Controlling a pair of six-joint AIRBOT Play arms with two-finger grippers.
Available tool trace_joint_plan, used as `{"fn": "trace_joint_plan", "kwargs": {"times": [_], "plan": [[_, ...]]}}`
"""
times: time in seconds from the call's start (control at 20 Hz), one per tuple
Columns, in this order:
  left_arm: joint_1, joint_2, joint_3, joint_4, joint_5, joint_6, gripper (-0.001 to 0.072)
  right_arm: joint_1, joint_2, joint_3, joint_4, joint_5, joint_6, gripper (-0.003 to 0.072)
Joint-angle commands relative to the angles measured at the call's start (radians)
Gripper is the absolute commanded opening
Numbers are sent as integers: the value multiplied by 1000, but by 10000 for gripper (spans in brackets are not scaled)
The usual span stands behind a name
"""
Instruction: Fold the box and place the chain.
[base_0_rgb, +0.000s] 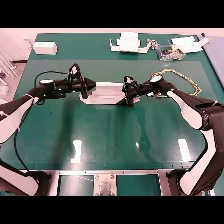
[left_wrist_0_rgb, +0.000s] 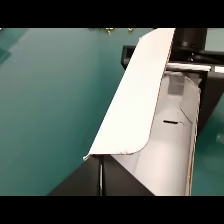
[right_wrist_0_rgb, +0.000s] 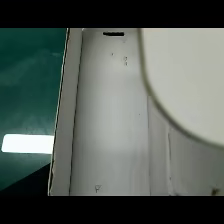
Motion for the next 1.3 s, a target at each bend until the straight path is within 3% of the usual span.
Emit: {"fn": "trace_joint_plan", "kwargs": {"times": [0.0,0.25,0.65,1.25], "plan": [[-26,-5,10,-48,73,37,15,0,0,0,-1,0,0,592],[-35,-14,18,-98,147,69,16,0,0,0,-1,0,0,592],[-36,-112,31,-97,145,49,16,0,0,0,-1,0,0,593],[-36,-114,31,22,145,-2,17,0,0,0,-1,0,0,592]]}}
